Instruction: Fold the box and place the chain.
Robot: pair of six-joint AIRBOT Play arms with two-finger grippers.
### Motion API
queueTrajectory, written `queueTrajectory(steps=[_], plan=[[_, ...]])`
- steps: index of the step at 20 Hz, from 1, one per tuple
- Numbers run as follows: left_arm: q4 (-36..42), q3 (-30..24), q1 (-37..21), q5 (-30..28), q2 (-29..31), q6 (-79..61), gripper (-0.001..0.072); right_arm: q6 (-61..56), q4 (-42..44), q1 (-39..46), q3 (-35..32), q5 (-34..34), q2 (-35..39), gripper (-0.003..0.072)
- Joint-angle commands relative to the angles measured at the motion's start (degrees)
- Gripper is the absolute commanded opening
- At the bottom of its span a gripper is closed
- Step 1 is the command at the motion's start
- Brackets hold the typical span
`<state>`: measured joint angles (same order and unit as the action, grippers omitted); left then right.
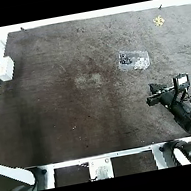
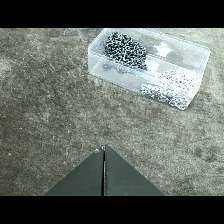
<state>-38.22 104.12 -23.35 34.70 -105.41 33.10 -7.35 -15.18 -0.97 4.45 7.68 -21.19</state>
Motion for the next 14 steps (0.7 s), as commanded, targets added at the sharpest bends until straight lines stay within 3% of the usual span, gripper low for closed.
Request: queueTrajectory(steps=[1,2,5,7,11,14], plan=[[0.61,2.51,-0.04,8.00,7.87,5.57,0.0145,0.00,0.02,-0.04,0.00,-0.02,-0.02,0.0007],[1.16,2.51,-0.04,9.86,10.80,5.60,0.0010,0.02,0.02,-0.04,0.00,0.00,0.00,0.0007],[7.48,0.00,0.04,12.59,20.00,5.11,0.0004,0.00,0.02,-0.04,0.00,0.00,-0.02,0.0007],[8.92,-5.97,1.66,9.31,27.06,-0.44,0.0004,0.00,0.02,-0.04,0.00,0.00,-0.02,0.0006],[11.91,-27.67,7.39,-4.17,42.51,-14.60,0.0004,0.00,0.02,-0.04,0.00,-0.02,-0.02,0.0007],[23.98,-46.51,10.29,-9.35,54.01,-28.33,0.0004,0.02,0.02,-0.04,0.00,0.00,-0.02,0.0007]])
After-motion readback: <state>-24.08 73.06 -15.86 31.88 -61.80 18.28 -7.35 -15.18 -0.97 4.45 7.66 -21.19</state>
